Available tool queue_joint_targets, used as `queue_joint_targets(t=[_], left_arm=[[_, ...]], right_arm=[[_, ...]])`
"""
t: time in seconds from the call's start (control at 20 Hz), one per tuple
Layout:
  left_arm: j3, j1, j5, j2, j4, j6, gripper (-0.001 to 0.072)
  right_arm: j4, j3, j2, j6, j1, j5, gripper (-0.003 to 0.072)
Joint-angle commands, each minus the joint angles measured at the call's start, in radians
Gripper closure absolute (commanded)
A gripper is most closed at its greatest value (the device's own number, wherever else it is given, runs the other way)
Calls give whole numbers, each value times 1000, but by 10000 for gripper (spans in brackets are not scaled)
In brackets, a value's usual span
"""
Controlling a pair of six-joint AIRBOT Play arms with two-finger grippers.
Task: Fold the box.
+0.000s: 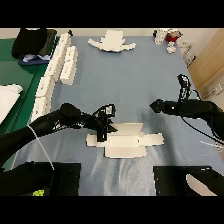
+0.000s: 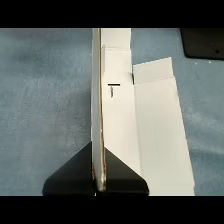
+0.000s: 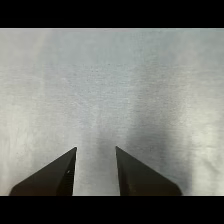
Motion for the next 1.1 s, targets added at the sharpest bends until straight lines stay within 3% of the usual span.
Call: queue_joint_targets(t=[0.0,0.05,0.1,0.2,0.25,0.5,0.7,1.05], left_arm=[[-2,0,-13,-9,11,-4,695],[-2,0,-16,-9,11,-4,696],[-2,0,-19,-9,11,-4,695],[-2,0,-19,-9,11,-4,696],[-1,0,-19,-9,11,-4,696],[-1,0,-19,-9,11,-4,695],[-2,0,-18,-9,11,-4,695],[-1,0,-18,-9,11,-4,695]], right_arm=[[1,1,1,0,0,-23,304],[1,1,1,0,0,-28,327],[2,1,1,0,0,-33,402],[26,1,3,0,0,-67,632],[38,1,6,0,0,-97,673],[37,1,55,99,1,-326,680],[-27,0,165,244,65,-517,680],[-95,-80,400,483,457,-565,680]])
